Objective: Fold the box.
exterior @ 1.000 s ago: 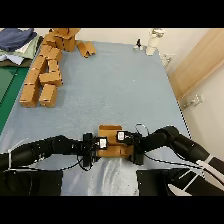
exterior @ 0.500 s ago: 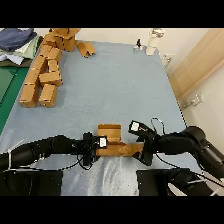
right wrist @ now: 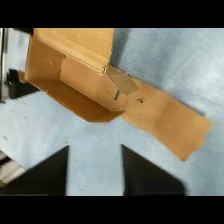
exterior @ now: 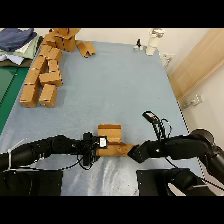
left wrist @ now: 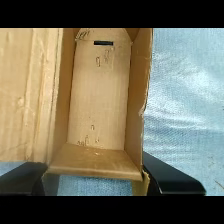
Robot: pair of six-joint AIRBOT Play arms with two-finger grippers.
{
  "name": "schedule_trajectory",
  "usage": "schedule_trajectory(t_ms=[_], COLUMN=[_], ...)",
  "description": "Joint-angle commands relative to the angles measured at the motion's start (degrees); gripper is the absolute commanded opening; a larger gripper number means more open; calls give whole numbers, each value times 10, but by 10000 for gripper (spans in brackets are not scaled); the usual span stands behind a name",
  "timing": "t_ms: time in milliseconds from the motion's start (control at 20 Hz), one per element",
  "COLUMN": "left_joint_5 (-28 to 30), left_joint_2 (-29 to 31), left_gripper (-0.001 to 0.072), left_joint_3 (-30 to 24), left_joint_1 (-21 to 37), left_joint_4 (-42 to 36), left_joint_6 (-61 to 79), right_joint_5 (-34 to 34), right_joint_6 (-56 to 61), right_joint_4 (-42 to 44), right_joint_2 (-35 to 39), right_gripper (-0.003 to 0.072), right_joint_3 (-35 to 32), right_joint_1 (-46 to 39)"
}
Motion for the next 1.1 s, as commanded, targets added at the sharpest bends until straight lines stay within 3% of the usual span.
schedule_trajectory(t_ms=[0, 200, 500, 1050], left_joint_5=[-1, 0, -1, -10], left_joint_2=[0, 0, 0, 2], left_gripper=[459, 459, 459, 459], left_joint_3=[0, 0, 0, 0], left_joint_1=[0, 0, 0, 0], left_joint_4=[0, 0, 0, 0], left_joint_6=[0, 0, 0, -39], right_joint_5=[59, 170, 197, 203], right_joint_6=[89, 4, -29, -31], right_joint_4=[68, 155, 154, 149], right_joint_2=[-24, -124, -268, -280], right_gripper=[2, 2, 1, 1], right_joint_3=[0, 11, 106, 131], right_joint_1=[0, 0, 0, 0])
